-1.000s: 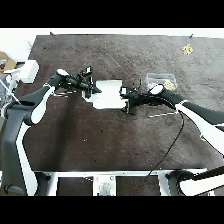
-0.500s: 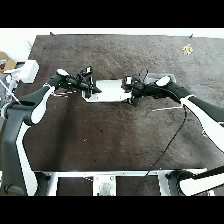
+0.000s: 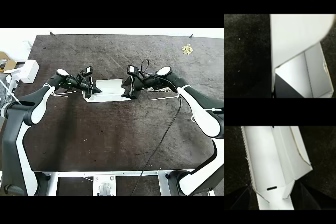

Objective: Fold the box and place the chain.

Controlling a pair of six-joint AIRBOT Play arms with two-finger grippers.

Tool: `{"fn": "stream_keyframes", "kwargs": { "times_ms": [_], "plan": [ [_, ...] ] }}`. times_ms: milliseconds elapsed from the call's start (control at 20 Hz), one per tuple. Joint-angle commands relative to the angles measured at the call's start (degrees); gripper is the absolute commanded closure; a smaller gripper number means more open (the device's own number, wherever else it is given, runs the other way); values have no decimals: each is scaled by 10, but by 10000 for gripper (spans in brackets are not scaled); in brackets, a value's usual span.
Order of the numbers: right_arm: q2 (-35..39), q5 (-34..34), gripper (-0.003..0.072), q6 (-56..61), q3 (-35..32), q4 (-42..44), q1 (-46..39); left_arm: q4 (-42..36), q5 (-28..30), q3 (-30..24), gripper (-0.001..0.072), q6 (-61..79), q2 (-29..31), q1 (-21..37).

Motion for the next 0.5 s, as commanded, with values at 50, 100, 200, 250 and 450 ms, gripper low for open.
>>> {"fn": "stream_keyframes", "kwargs": {
  "times_ms": [50,100,200,250,450],
  "plan": [
    [-42,54,1,12,55,4,-6,0,0,0,697,0,0,0],
    [-47,58,1,12,58,4,-6,0,0,0,697,0,0,0],
    [-57,66,1,12,58,4,-6,0,0,0,697,0,0,0],
    [-63,70,2,8,58,7,-6,0,0,0,697,0,0,0],
    [-91,92,3,-1,83,34,-4,0,0,0,697,0,0,0]
  ]
}}
